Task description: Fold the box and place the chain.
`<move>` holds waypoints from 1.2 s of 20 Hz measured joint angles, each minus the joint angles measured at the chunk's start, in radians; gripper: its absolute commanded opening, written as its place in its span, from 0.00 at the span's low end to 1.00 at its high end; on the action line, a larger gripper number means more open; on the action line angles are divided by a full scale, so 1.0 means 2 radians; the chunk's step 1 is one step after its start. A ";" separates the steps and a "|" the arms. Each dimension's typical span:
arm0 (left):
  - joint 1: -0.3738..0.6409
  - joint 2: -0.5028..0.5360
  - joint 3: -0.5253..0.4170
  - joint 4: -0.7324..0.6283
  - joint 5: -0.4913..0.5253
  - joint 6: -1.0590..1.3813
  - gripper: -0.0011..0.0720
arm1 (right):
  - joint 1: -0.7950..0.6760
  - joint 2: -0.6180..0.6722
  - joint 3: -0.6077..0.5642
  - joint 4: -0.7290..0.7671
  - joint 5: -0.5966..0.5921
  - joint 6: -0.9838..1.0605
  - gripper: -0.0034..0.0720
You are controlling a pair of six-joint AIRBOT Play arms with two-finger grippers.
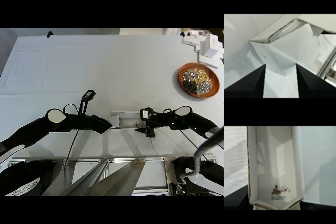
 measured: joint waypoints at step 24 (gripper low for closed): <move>-0.107 -0.154 0.266 0.428 -0.163 -0.522 0.62 | 0.000 0.000 0.000 0.000 0.000 0.000 0.44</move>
